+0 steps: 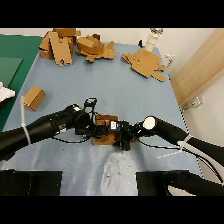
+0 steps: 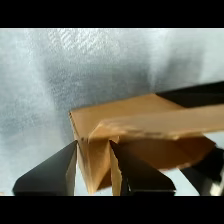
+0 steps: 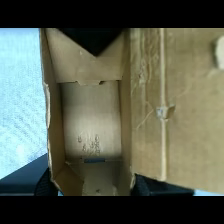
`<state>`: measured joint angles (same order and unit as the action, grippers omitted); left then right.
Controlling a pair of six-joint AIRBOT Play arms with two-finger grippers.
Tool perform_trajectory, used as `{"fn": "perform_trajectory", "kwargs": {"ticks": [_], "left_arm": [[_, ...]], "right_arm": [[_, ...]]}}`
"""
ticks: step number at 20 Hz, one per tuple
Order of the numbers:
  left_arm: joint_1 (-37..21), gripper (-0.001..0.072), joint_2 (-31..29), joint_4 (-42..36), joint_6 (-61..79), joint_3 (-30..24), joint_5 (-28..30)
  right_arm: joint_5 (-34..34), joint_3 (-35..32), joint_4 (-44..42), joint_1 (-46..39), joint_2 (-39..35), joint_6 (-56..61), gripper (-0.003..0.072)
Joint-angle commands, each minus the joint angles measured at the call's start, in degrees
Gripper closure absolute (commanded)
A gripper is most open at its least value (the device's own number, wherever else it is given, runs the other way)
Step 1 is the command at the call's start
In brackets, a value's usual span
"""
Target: Fold the box.
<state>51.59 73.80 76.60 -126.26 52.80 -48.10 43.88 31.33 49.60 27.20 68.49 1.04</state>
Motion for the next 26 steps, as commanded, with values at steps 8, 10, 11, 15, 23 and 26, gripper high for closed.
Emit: {"fn": "perform_trajectory", "kwargs": {"ticks": [8,10,11,15,23,26], "left_arm": [[4.0,0.0439,9.1,5.7,-6.7,5.5,-3.2],[4.2,0.0604,9.1,5.9,-6.7,5.6,-3.1],[4.2,0.0606,9.1,5.9,-6.6,5.7,-3.2],[4.9,0.0695,9.1,5.8,-6.4,5.9,-3.1],[4.9,0.0693,9.0,5.7,-6.4,7.1,-3.5],[4.9,0.0381,8.9,5.7,-6.2,7.8,-4.2]], "right_arm": [[0.3,0.0,0.1,0.1,0.0,0.0,0.0239],[0.3,0.0,0.1,0.1,0.0,0.0,0.0239],[0.3,0.0,0.1,0.1,0.0,0.0,0.0239],[0.3,0.0,0.1,0.1,0.0,0.0,0.0239],[0.2,0.0,0.1,0.1,0.0,0.0,0.0239],[0.2,0.0,0.1,0.1,0.0,0.0,0.0239]]}}
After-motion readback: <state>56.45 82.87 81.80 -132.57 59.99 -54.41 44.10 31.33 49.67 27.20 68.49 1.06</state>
